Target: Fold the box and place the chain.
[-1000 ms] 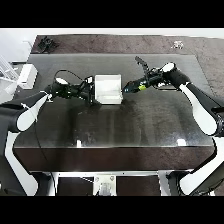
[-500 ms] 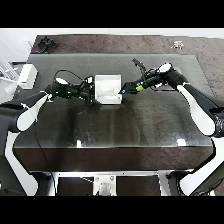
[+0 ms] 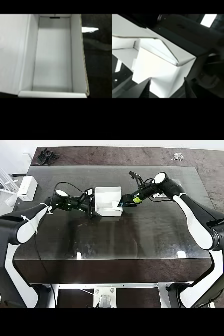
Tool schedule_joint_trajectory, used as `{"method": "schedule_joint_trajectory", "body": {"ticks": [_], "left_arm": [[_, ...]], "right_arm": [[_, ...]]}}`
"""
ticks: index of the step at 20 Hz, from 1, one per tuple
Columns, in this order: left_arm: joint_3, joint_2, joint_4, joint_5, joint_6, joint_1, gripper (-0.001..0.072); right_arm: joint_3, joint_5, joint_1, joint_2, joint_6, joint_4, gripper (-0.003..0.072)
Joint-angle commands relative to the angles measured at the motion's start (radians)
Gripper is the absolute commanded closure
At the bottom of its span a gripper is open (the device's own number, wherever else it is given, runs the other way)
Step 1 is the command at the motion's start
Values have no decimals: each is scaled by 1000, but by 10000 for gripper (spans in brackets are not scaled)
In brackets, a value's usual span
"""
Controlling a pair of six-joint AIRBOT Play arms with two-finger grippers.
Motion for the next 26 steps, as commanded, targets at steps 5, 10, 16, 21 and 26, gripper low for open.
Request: {"method": "schedule_joint_trajectory", "body": {"ticks": [5, 10, 16, 21, 26], "left_arm": [[0, 0, 0, 0, 0, 0, 198], [0, 0, 0, 0, 0, 0, 198], [0, 0, 0, 0, 0, 0, 199], [0, 0, 0, 0, 0, 0, 199], [0, 0, 0, 0, 0, 0, 199]], "right_arm": [[69, -15, 93, 0, 254, -284, 190], [96, -18, 127, 0, 356, -368, 190], [105, -25, 184, 0, 509, -485, 190], [105, -74, 222, 0, 658, -568, 193], [105, -74, 246, 0, 723, -646, 216]]}}
